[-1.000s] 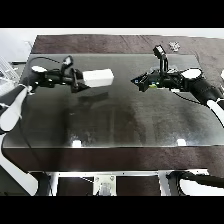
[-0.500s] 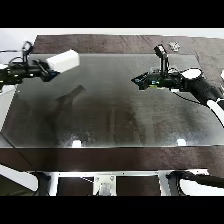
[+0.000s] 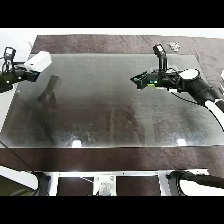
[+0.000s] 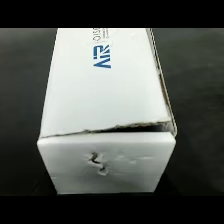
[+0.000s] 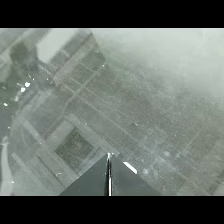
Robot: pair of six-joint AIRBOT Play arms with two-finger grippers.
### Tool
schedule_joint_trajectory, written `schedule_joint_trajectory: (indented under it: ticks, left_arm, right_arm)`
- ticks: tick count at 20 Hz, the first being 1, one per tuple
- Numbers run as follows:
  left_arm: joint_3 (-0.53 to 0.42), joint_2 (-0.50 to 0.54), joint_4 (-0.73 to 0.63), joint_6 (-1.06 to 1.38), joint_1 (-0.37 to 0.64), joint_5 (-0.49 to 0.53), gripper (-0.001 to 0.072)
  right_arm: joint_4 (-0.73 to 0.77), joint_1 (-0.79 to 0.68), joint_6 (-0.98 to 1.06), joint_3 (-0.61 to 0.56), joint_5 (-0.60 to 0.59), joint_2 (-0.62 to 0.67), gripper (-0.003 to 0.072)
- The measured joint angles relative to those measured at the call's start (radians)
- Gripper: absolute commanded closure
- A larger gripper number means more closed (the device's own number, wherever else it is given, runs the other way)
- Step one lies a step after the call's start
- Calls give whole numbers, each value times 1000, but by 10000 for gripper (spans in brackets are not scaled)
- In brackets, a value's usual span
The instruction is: Fold the box and place the chain.
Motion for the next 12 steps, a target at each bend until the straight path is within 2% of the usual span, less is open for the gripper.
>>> schedule_joint_trajectory:
  ticks: [4, 10, 11, 12]
  left_arm:
    - [-32, -28, -2, -24, 1, 117, 693]
    - [-42, -66, -4, -39, 2, 210, 688]
    - [-43, -69, -4, -40, 3, 219, 670]
    - [-43, -70, -3, -42, 3, 222, 329]
  right_arm:
    - [0, 14, 2, 0, -13, 0, 684]
    - [0, 22, 3, 0, -19, 0, 684]
    - [-1, 22, 3, 0, -19, 0, 683]
    - [-1, 22, 3, 0, -19, 0, 682]
